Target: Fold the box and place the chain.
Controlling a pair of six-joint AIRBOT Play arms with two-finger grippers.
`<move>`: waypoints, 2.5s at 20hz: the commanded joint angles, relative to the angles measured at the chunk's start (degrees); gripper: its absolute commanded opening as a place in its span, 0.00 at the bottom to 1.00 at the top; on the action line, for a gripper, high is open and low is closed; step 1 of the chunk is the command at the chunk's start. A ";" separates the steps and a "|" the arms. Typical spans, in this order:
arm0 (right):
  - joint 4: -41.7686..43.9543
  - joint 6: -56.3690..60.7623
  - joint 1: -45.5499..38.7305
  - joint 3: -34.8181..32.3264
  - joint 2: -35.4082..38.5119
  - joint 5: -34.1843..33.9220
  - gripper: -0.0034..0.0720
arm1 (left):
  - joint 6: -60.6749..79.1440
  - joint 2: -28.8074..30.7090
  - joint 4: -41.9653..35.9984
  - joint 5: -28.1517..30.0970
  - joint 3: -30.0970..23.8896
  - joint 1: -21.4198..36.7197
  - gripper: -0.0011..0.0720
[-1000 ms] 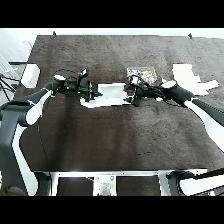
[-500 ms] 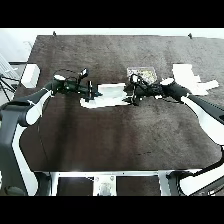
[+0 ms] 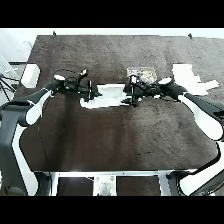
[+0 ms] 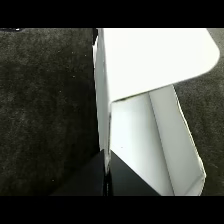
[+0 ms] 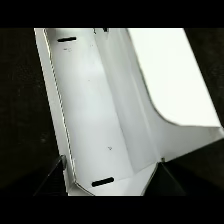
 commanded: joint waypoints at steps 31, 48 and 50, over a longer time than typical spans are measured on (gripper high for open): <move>2.82 -2.89 -3.39 11.93 -13.33 14.27 0.91 | -0.04 0.02 -0.13 0.33 -0.02 -0.02 0.04; -2.32 -3.28 -2.12 14.73 -14.10 14.95 0.91 | 0.00 0.02 -0.13 0.72 -0.02 -0.04 0.04; -3.39 -2.73 -2.12 16.63 -15.17 16.81 0.91 | 0.09 0.02 -0.11 0.76 -0.02 -0.04 0.04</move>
